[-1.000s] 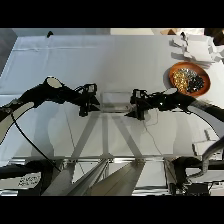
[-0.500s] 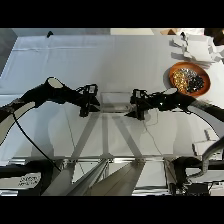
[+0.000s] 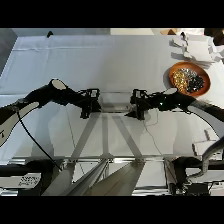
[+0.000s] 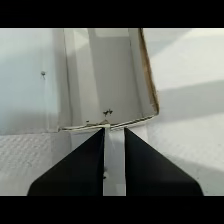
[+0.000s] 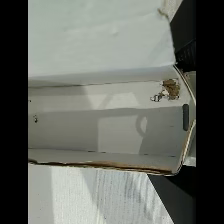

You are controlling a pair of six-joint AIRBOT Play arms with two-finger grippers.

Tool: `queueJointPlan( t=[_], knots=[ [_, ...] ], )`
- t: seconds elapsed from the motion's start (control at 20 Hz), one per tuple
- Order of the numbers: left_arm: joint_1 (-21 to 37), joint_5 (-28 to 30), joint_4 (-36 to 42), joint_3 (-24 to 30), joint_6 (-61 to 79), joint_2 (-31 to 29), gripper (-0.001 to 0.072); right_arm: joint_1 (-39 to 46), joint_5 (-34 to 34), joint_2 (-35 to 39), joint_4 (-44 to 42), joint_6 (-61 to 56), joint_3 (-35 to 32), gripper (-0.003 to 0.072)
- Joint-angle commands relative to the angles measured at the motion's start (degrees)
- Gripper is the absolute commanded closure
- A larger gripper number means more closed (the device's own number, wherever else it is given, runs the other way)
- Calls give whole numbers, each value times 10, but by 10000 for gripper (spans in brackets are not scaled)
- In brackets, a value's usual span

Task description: Fold the box and place the chain.

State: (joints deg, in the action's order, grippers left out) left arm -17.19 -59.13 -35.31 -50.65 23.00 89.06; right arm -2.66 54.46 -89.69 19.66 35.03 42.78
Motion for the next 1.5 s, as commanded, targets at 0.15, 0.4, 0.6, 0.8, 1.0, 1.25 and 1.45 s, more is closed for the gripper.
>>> queueJointPlan(
  t=[0.15, 0.4, 0.6, 0.8, 1.0, 1.25, 1.45],
  knots=[
    [0, 12, 51, 0, 12, 1, 700, 0, 0, 0, 0, 0, 1, 148],
    [0, 11, 74, 0, 11, 2, 473, 0, 0, 0, 0, 0, 1, 148],
    [0, 11, 74, 0, 10, 2, 354, 0, 0, 0, 0, 0, 1, 148],
    [0, 11, 74, 0, 10, 2, 292, 0, 0, 0, 0, 0, 1, 148],
    [0, 4, 74, 0, -14, 2, 458, 0, 0, 0, 0, 0, 1, 148],
    [0, -11, 75, 0, -16, 2, 704, 0, 0, 0, 0, 0, 0, 148],
    [2, -11, 74, 0, -16, -9, 704, 0, 0, 0, 0, 0, 0, 148]
  ],
)
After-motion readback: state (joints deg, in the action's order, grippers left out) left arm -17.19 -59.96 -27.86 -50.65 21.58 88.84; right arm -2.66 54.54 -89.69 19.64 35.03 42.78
